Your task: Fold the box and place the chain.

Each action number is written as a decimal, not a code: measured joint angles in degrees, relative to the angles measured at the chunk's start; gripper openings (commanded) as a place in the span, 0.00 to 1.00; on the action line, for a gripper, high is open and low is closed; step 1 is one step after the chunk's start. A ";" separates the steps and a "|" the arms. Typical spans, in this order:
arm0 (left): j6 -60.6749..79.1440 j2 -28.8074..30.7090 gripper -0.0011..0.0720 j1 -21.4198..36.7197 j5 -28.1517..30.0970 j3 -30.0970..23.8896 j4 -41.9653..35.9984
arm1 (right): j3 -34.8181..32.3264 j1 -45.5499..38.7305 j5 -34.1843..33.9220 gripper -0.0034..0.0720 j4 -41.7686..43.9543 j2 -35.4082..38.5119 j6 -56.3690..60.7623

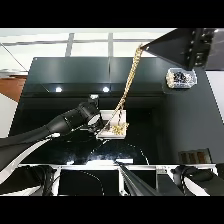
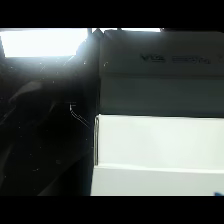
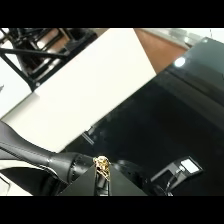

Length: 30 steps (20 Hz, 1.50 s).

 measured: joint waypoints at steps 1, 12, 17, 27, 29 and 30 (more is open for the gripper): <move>0.00 0.00 0.06 0.00 0.00 0.00 0.00 | -0.20 0.61 0.17 0.08 -1.03 -0.26 0.04; -0.02 0.00 0.06 -0.02 0.00 0.00 -0.02 | -5.20 3.93 -0.09 0.08 -9.09 -1.29 1.53; -0.02 0.00 0.06 0.00 0.00 0.00 0.00 | -7.08 4.04 -0.11 0.08 -9.40 -1.36 1.57; 0.00 0.00 0.06 0.04 0.04 0.00 0.17 | -28.92 10.23 -7.34 0.09 -9.77 -3.02 1.75; -0.02 0.00 0.06 0.04 0.02 0.00 0.17 | -30.73 11.02 -8.90 0.56 -10.36 -3.82 1.77; -0.02 0.00 0.06 0.02 0.02 0.00 0.17 | -31.28 11.13 -9.38 0.70 -10.80 -4.09 1.75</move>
